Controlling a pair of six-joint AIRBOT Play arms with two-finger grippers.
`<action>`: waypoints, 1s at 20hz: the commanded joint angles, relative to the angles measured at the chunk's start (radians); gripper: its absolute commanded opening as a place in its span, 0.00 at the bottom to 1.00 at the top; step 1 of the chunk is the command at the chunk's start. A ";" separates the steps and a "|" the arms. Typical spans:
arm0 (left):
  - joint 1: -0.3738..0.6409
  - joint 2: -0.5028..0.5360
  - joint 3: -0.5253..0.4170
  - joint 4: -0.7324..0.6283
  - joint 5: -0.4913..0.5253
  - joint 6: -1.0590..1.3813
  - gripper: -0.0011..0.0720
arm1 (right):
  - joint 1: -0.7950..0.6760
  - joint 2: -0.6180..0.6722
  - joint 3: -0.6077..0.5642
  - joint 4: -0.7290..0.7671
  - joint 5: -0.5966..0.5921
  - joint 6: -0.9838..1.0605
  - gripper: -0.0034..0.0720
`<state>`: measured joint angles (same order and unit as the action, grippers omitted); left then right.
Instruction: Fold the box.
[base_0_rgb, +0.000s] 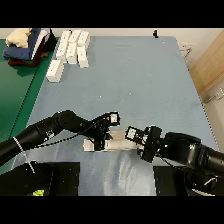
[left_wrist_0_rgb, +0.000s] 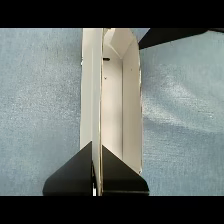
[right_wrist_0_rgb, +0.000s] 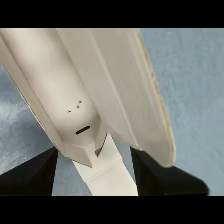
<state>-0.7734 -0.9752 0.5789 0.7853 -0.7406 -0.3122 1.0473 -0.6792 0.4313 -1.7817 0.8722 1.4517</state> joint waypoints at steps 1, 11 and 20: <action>0.000 0.001 0.000 0.000 0.000 0.000 0.04 | -0.225 0.001 0.000 0.385 -0.054 -0.527 1.00; 0.000 0.001 0.000 0.000 0.000 0.000 0.04 | -0.484 -0.144 -0.001 0.814 0.018 -1.079 1.00; 0.000 0.001 0.000 0.000 0.000 0.000 0.04 | -0.600 -0.211 -0.065 1.016 0.002 -1.307 1.00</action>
<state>-0.7734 -0.9749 0.5789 0.7853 -0.7414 -0.3122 0.4961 -0.8814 0.3908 -0.8520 0.8757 0.2161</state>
